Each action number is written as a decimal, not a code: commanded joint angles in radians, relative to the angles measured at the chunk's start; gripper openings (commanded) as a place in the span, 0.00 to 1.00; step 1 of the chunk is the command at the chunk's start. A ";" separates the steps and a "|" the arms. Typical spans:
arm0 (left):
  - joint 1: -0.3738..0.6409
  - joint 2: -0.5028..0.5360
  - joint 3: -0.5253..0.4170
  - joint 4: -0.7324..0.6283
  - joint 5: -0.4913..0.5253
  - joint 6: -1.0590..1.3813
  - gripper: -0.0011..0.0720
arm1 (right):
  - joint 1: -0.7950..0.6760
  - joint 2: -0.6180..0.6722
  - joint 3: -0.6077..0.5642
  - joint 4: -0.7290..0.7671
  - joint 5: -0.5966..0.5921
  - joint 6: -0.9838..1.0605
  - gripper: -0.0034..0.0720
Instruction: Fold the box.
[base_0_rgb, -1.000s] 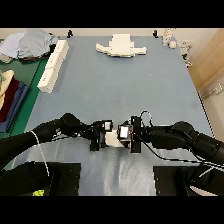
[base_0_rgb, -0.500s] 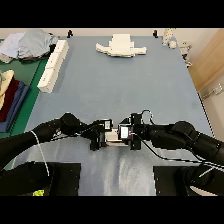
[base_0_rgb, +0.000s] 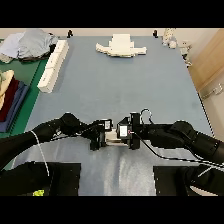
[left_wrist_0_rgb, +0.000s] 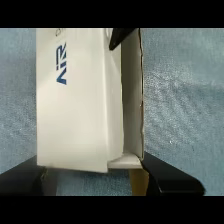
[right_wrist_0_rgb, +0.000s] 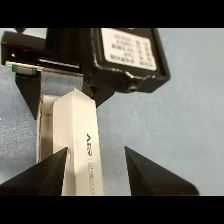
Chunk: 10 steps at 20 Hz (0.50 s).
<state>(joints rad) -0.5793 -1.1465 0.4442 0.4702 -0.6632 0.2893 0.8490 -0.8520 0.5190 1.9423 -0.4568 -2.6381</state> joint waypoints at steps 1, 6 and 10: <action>-0.001 0.000 0.000 0.000 -0.001 0.000 0.73 | 0.001 -0.029 0.001 0.060 0.002 0.000 0.73; -0.001 0.000 0.000 0.000 -0.001 0.000 0.73 | 0.027 -0.039 0.001 0.086 -0.026 0.000 0.73; -0.001 0.000 0.000 0.000 -0.001 0.000 0.73 | 0.039 -0.039 0.001 0.106 -0.048 0.000 0.73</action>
<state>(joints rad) -0.5800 -1.1465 0.4442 0.4728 -0.6693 0.2920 0.8780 -0.8894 0.5190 2.0270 -0.4801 -2.6381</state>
